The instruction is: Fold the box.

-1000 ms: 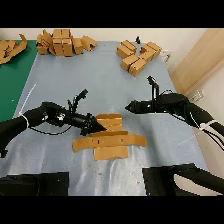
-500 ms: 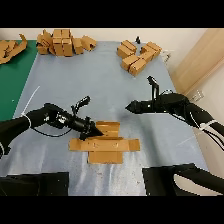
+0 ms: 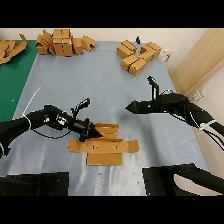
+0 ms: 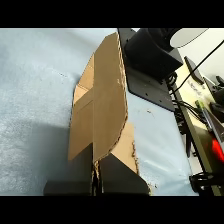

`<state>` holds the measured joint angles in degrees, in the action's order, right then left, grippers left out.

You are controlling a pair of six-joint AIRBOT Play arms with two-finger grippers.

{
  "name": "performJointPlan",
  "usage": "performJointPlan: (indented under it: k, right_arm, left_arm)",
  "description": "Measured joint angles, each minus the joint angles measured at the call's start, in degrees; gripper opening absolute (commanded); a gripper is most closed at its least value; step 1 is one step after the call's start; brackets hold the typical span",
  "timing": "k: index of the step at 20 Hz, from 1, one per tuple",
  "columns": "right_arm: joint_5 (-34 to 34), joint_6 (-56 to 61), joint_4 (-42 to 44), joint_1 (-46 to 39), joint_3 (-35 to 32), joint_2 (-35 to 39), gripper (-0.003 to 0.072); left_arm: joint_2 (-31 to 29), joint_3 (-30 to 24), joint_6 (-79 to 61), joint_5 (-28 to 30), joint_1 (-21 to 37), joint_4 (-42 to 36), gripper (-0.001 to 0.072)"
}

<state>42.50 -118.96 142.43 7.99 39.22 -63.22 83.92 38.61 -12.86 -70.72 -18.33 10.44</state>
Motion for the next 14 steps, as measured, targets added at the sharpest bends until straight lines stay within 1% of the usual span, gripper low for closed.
performJointPlan:
  k: [2,7,9,14]
  right_arm:
    - [0.0,0.0,-0.17,0.0,0.0,0.0,0.0154]
    - [0.0,0.0,-0.61,0.0,0.0,0.0,0.0154]
    - [0.0,0.0,-0.74,0.0,0.0,0.0,0.0155]
    - [0.02,0.0,-1.16,0.0,0.0,0.0,0.0154]
  left_arm:
    - [-0.46,0.22,-0.52,1.42,-0.74,-0.42,0.0012]
    - [-1.29,-0.11,-3.34,3.85,-3.56,-5.49,0.0012]
    - [-1.42,-0.74,-4.0,4.15,-3.8,-8.09,0.0012]
    - [-1.79,-2.25,-5.38,5.07,-4.09,-10.29,0.0012]
